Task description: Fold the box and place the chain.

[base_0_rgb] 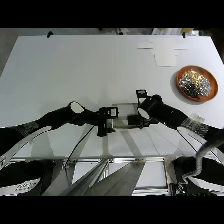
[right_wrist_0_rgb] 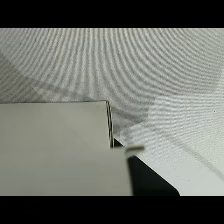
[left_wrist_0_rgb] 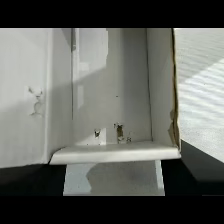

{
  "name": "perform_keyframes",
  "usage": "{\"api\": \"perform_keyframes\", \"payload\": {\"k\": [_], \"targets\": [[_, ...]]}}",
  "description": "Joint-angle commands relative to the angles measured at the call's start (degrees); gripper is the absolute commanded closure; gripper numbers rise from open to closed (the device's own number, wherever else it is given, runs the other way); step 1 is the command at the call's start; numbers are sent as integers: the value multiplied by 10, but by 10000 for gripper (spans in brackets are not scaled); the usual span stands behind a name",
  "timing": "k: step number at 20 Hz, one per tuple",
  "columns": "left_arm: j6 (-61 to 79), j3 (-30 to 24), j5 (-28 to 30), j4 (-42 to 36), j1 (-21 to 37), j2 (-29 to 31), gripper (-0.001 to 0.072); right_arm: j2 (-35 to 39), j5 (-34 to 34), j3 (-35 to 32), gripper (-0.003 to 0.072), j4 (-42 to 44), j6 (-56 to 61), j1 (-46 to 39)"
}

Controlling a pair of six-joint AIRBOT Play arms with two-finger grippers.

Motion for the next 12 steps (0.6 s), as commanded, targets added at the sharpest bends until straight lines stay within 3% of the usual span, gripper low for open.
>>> {"api": "perform_keyframes", "payload": {"k": [1,2,4,6,10,12], "targets": [[-1,0,0,-1,0,0,501,0,2,0,665,-1,-3,0],[-1,0,0,-1,0,0,501,2,2,0,596,0,-15,1],[-1,0,0,-1,0,0,501,17,14,0,344,0,-90,1],[-1,0,0,-1,0,0,501,43,55,0,248,-5,-189,0],[-1,0,0,-1,0,0,501,135,126,2,241,-19,-281,-7],[-1,0,0,-1,0,0,501,179,122,20,374,-37,-284,-40]]}}
